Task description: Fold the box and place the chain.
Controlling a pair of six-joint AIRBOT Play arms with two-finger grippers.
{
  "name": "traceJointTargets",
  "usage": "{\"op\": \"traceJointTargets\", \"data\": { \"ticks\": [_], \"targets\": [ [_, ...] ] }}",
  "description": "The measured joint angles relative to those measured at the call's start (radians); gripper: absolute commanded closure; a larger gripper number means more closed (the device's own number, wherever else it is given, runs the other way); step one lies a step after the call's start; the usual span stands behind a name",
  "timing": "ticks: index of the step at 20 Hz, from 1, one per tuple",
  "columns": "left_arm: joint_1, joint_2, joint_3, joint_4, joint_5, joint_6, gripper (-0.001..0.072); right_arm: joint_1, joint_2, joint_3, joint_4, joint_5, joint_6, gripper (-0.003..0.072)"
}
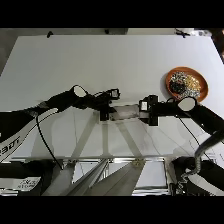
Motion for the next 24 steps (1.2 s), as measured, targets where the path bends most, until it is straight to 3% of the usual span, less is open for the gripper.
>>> {"op": "traceJointTargets", "data": {
  "ticks": [24],
  "targets": [
    [0.0,0.0,0.0,0.001,-0.001,0.001,0.0698,0.0,-0.175,0.077,-0.001,0.113,-0.045,0.001]
  ]
}}
